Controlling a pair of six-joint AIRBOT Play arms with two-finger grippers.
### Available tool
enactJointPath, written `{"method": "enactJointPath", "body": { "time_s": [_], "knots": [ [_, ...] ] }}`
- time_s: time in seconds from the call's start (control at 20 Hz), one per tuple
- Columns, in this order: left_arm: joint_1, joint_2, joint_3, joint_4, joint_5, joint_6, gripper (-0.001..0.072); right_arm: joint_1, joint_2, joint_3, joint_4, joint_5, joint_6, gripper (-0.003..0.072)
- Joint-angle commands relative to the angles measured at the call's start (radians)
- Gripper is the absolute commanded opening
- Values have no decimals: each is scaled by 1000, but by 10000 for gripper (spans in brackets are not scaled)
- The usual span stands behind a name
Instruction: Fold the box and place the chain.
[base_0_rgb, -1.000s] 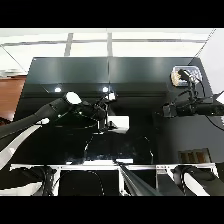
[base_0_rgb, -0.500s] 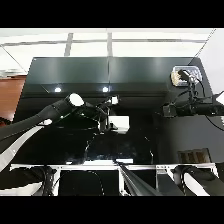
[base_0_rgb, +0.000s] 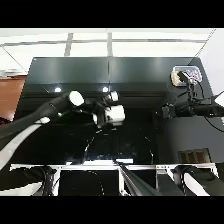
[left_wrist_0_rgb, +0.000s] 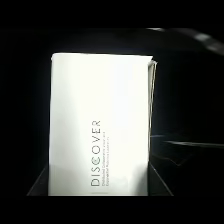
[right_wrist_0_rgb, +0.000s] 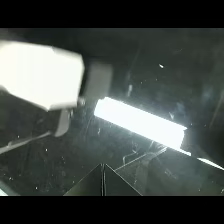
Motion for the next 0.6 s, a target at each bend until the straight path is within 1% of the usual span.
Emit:
{"method": "enactJointPath", "body": {
  "time_s": [0.0, 0.05, 0.1, 0.2, 0.25, 0.35, 0.45, 0.55],
  "knots": [
    [231, 35, 63, 183, 11, -285, 278, 0, 0, -2, 12, -47, 1, 26],
    [341, 34, 92, 200, 13, -334, 278, 0, 0, -2, 25, -61, 0, 25],
    [455, 29, 121, 198, 36, -375, 278, 0, 0, -2, 44, -80, 0, 26],
    [644, 4, 177, 198, 124, -473, 278, 8, 0, -2, 72, -131, 0, 26],
    [723, -28, 219, 198, 154, -495, 278, 20, -1, -2, 71, -167, 0, 26],
    [829, -126, 338, 199, 135, -496, 278, 54, -6, -3, 68, -259, 0, 26],
    [885, -245, 467, 200, 100, -533, 278, 89, -19, -3, 68, -352, 1, 26],
    [911, -351, 568, 208, 95, -535, 278, 115, -34, -3, 68, -404, 11, 26]
  ]
}}
